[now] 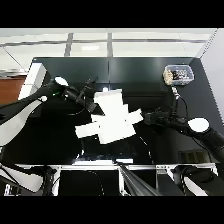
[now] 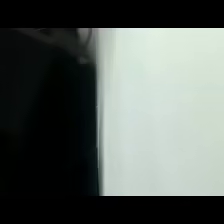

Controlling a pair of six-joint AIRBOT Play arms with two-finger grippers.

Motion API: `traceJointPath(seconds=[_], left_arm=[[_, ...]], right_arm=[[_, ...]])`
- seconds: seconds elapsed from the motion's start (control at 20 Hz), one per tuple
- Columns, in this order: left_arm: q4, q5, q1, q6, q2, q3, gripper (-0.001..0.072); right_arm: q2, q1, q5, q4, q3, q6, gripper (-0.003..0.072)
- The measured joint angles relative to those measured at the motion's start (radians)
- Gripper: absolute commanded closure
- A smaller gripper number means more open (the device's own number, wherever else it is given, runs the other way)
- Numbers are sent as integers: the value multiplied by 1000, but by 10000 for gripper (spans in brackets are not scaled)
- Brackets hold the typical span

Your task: Fold the box and place the chain.

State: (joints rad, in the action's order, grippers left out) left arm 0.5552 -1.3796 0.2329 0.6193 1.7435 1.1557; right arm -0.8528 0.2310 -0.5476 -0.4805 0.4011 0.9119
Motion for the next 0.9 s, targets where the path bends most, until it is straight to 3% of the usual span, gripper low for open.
traceJointPath(seconds=[0.1,0.35,0.65,0.9], left_arm=[[-1,-21,2,-21,-1,18,689],[4,0,58,-50,-76,-2,690],[-99,324,216,-294,-301,-276,686],[-56,495,269,-658,-321,-347,684]], right_arm=[[2,-9,-42,-41,26,0,-18],[4,-27,-272,-280,201,-2,-18],[4,-29,-359,-412,291,-2,-18],[2,-29,-388,-461,289,-125,-17]])
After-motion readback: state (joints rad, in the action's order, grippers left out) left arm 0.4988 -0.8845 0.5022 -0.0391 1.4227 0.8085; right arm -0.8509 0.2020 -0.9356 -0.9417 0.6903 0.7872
